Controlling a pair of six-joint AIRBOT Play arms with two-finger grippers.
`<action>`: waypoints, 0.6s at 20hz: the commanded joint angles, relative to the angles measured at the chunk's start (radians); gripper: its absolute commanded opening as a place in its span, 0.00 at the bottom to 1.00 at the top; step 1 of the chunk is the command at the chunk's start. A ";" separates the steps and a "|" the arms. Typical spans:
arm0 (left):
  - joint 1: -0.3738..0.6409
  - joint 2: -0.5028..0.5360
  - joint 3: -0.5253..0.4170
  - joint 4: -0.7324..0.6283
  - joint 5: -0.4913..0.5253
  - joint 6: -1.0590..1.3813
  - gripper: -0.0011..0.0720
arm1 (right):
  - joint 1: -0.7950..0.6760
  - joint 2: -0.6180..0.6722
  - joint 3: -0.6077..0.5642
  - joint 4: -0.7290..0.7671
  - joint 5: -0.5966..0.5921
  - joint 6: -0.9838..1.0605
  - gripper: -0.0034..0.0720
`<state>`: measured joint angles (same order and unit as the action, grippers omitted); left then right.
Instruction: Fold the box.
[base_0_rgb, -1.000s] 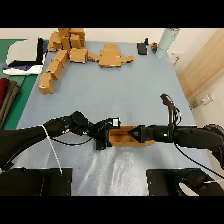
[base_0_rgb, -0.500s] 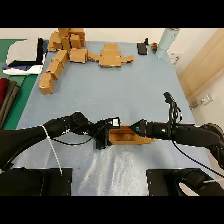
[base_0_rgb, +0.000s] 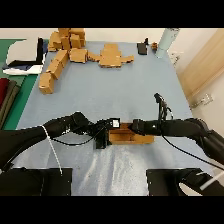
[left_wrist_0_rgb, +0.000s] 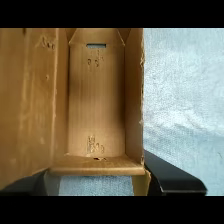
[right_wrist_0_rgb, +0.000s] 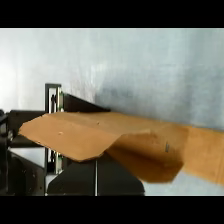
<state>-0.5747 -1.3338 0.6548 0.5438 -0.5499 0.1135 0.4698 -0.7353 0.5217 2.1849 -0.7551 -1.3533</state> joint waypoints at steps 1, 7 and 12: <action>0.001 -0.001 0.000 0.015 0.000 0.001 0.65 | 0.000 -0.140 0.042 0.011 0.108 -0.074 0.05; 0.001 -0.001 0.000 0.015 0.000 0.000 0.65 | 0.000 -0.398 0.121 0.002 0.125 -0.198 0.05; 0.001 -0.001 0.000 0.014 0.000 0.001 0.65 | 0.000 -0.468 0.121 0.001 0.110 -0.284 0.05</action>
